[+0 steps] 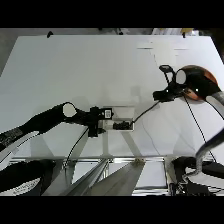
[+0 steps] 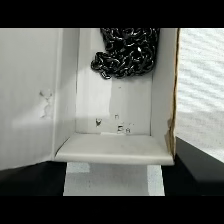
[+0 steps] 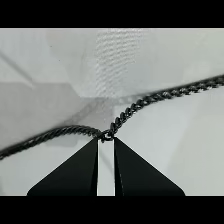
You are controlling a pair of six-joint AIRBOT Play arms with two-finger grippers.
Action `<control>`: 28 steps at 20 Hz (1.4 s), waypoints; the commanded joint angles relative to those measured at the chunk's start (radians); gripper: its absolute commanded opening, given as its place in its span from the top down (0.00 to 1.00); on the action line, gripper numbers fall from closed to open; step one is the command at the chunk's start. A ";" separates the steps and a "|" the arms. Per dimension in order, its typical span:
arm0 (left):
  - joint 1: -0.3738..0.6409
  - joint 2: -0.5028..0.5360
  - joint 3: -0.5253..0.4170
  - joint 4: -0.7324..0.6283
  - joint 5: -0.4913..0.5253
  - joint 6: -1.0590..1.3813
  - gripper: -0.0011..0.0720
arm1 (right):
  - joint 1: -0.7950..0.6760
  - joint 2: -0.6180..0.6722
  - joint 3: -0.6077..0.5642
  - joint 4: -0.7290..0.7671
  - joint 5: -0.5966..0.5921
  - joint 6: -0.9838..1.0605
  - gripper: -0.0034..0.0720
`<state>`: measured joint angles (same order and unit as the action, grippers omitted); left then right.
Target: Fold the box and place the chain.
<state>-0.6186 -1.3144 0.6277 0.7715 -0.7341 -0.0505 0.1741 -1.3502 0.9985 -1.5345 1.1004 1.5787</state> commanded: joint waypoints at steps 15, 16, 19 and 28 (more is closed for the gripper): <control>0.000 0.001 0.001 0.000 0.000 0.000 0.56 | 0.252 0.553 0.001 0.429 0.184 -0.175 0.94; 0.000 0.001 0.001 0.000 0.000 0.000 0.56 | 0.263 0.560 0.001 0.458 0.163 -0.176 0.94; 0.000 0.001 0.001 0.000 0.000 0.000 0.56 | 0.311 0.563 0.001 0.537 0.058 -0.204 0.94; 0.000 0.001 0.001 0.000 0.000 0.000 0.56 | 0.404 0.523 0.000 0.524 -0.070 -0.231 0.94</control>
